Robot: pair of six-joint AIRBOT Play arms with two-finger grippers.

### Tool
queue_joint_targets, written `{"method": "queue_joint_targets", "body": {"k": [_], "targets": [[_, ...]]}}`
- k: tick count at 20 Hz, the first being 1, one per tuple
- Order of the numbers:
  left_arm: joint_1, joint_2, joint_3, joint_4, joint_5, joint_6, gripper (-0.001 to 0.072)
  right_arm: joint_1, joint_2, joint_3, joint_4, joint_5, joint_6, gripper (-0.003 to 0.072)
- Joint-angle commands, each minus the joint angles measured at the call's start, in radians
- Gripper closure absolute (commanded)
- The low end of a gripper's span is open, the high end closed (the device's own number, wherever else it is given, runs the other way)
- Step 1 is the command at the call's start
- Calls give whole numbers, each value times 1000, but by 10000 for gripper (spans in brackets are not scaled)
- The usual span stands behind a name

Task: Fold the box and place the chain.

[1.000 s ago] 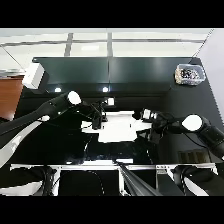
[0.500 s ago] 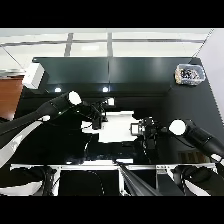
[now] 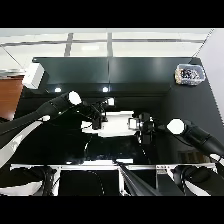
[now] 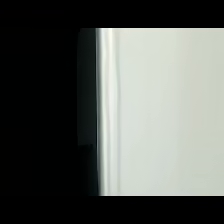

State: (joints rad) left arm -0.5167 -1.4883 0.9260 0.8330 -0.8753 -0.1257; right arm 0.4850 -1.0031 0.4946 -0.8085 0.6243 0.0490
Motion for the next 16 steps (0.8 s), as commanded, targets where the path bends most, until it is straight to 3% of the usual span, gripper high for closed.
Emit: {"method": "queue_joint_targets", "body": {"k": [1, 8, 11, 16], "targets": [[-1, 0, 0, 0, 0, 1, 682, -31, 22, 53, 1, -18, 23, 31], [-1, 0, 0, -1, 0, 1, 682, -74, -31, 58, 122, -16, -53, 31], [-1, 0, 0, -1, 0, 2, 682, -85, -69, 58, 219, -6, -201, 31], [-1, 0, 0, 0, 0, 2, 682, -193, -101, 58, 344, 133, -280, 32]]}}
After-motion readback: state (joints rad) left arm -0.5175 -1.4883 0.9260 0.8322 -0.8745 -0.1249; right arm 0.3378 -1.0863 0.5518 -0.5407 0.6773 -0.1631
